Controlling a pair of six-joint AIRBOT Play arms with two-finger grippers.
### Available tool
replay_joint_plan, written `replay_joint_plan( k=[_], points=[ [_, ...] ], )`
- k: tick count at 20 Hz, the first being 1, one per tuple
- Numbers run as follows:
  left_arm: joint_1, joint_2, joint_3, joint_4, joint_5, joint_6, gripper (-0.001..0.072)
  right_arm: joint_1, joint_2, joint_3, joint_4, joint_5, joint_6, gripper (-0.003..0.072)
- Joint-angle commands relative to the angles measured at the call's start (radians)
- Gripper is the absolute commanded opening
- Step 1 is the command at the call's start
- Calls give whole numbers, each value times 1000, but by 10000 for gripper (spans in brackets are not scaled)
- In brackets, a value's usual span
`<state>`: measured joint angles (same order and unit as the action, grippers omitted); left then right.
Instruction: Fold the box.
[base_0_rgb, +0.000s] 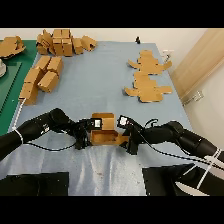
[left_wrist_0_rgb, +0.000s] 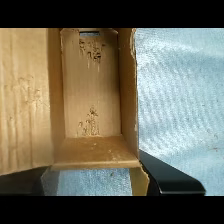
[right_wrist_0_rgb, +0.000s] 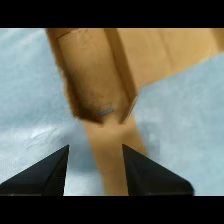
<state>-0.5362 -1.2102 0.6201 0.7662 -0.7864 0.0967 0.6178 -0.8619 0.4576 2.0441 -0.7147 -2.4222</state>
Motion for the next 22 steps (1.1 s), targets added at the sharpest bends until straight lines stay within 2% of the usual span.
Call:
replay_joint_plan(
  k=[1,5,6,8,10,16,17,19,22],
  points=[
    [0,0,0,0,0,0,532,14,-64,41,-29,99,-49,515],
    [0,0,0,0,0,0,532,15,-134,69,33,97,-139,514],
    [0,0,0,0,0,0,532,24,-143,69,48,98,-165,494],
    [0,0,0,0,0,0,532,58,-149,69,47,98,-164,222],
    [0,0,0,0,0,0,532,81,-153,69,47,112,-164,154],
    [0,0,0,0,0,0,532,98,-164,69,46,177,-164,146],
    [0,0,0,0,0,0,532,100,-170,69,47,177,-164,173],
    [0,0,0,0,0,0,532,100,-180,69,47,176,-164,317],
    [0,0,0,0,0,0,533,101,-186,69,47,176,-164,330]
  ],
)
